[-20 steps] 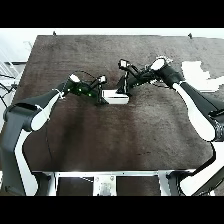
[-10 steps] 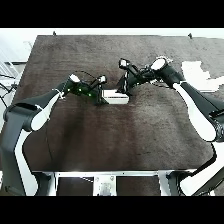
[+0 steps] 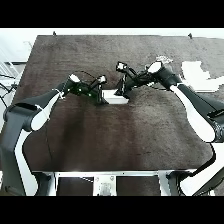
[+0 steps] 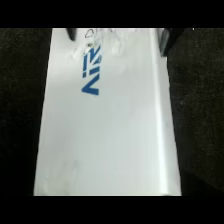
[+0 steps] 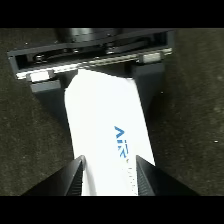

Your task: Fold the box and place the chain.

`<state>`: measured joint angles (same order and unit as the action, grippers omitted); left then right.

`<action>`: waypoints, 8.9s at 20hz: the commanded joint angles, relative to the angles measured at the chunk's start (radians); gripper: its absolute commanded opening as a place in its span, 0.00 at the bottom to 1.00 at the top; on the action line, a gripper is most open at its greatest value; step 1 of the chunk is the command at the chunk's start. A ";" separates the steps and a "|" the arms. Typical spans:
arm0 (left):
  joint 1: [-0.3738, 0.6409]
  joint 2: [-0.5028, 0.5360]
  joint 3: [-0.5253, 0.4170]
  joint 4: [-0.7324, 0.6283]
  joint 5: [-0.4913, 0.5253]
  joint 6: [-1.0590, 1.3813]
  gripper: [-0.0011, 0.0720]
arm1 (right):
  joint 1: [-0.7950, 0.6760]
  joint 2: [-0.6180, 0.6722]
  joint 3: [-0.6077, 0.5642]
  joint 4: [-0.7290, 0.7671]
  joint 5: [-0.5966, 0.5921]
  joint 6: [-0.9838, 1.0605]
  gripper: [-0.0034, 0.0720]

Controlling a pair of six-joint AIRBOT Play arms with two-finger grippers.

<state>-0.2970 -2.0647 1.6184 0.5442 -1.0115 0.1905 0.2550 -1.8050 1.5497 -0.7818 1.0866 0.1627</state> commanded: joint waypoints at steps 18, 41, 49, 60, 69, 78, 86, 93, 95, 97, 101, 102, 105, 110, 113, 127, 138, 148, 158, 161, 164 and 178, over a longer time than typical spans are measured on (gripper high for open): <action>0.000 0.000 0.000 0.000 0.000 0.000 0.56 | 0.003 0.000 -0.004 0.007 -0.013 0.002 0.46; 0.000 0.000 0.000 0.000 0.000 0.000 0.56 | -0.060 0.001 -0.104 0.318 0.040 -0.149 0.64; 0.000 0.000 0.000 0.000 0.000 0.001 0.56 | -0.070 -0.038 -0.107 0.325 0.041 -0.113 0.19; 0.000 0.000 0.000 0.000 0.000 0.001 0.56 | -0.063 -0.079 -0.119 0.222 0.066 -0.061 0.07; 0.000 0.000 0.000 0.000 0.000 0.001 0.56 | -0.044 -0.079 -0.118 0.164 0.036 -0.020 0.07; 0.000 0.000 0.000 0.000 0.001 0.001 0.56 | -0.049 0.009 -0.098 0.247 0.040 -0.017 0.06; 0.000 0.000 0.000 0.000 0.001 0.001 0.56 | -0.077 0.319 -0.171 0.253 0.038 0.119 0.06; 0.000 0.000 0.000 -0.003 -0.002 0.001 0.56 | -0.246 0.746 -0.560 0.240 -0.162 0.202 0.06; 0.000 0.000 0.000 -0.003 -0.002 0.001 0.56 | -0.298 0.831 -0.677 0.240 -0.214 0.201 0.06; 0.000 0.000 0.000 -0.003 -0.002 0.000 0.56 | -0.343 0.877 -0.762 0.240 -0.216 0.204 0.06; 0.000 0.002 0.000 -0.007 -0.006 -0.003 0.54 | -0.400 0.900 -0.875 0.244 -0.217 0.204 0.06; 0.000 0.006 0.000 -0.005 -0.022 -0.029 0.25 | -0.402 0.900 -0.887 0.247 -0.222 0.204 0.06; 0.027 0.031 0.010 -0.008 -0.074 -0.116 0.04 | -0.402 0.900 -0.892 0.247 -0.244 0.204 0.06; 0.122 0.177 0.012 -0.006 -0.103 -0.255 0.04 | -0.413 0.900 -0.892 0.247 -0.248 0.205 0.06; 0.207 0.297 -0.005 -0.005 -0.033 -0.333 0.04 | -0.413 0.900 -0.892 0.246 -0.248 0.234 0.06; 0.686 0.519 -0.370 0.053 0.581 -0.605 0.04 | -0.413 0.900 -0.892 0.251 -0.249 0.250 0.06; 0.700 0.327 -0.345 0.061 0.674 -0.549 0.04 | -0.412 0.898 -0.898 0.250 -0.249 0.253 0.06; 0.752 0.240 -0.257 0.058 0.665 -0.548 0.04 | -0.412 0.895 -0.912 0.251 -0.253 0.253 0.06; 0.769 0.195 -0.189 0.063 0.562 -0.537 1.00 | -0.412 0.895 -0.912 0.276 -0.253 0.253 0.06; 0.769 0.196 -0.189 0.063 0.558 -0.525 1.00 | -0.412 0.895 -0.912 0.278 -0.253 0.253 0.28; 0.769 0.207 -0.182 0.085 0.554 -0.522 1.00 | -0.412 0.895 -0.912 0.284 -0.253 0.253 0.44; 0.737 0.674 -0.249 -0.037 0.256 -0.469 0.03 | -0.413 1.030 -0.912 0.284 -0.399 0.295 0.06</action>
<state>0.4587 -1.5063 1.4109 0.5854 -0.7231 -0.3176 -0.1577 -0.8360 0.6380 -0.4976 0.7761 0.4248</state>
